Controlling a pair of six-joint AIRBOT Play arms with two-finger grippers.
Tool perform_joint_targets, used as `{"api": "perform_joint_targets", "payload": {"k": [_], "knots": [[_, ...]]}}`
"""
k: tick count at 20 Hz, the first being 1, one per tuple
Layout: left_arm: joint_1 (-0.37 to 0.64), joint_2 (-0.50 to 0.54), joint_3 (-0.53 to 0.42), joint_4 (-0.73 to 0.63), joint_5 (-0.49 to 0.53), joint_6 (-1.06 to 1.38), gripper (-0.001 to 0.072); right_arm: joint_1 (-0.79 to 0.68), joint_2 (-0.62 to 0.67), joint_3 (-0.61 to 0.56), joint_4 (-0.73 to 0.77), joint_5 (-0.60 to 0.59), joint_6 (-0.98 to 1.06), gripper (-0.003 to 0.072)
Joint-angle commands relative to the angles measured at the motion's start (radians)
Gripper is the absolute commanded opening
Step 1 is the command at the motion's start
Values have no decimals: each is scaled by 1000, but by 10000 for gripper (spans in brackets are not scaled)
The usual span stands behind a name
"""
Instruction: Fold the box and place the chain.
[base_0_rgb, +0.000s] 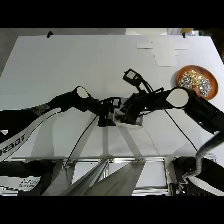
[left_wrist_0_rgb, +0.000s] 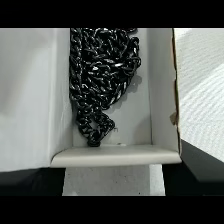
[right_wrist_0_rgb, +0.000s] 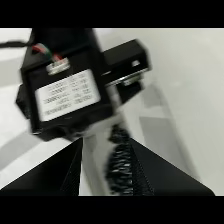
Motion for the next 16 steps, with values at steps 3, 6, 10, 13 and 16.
{"api": "perform_joint_targets", "payload": {"k": [3, 6, 10, 13, 16], "knots": [[0, 1, 1, 0, 0, 0, 135, -178, 15, 154, -151, 144, -6, 281], [0, 1, 1, 0, 0, 0, 135, -270, 0, 160, -320, 174, -19, 172], [0, 1, 1, 0, 0, 0, 135, -373, -114, 158, -479, 210, 101, 170], [0, 1, 1, 0, 0, 0, 135, -386, -217, 158, -573, 258, 285, 241], [0, 1, 1, 0, 0, 0, 135, -386, -287, 158, -600, 262, 457, 346]]}}
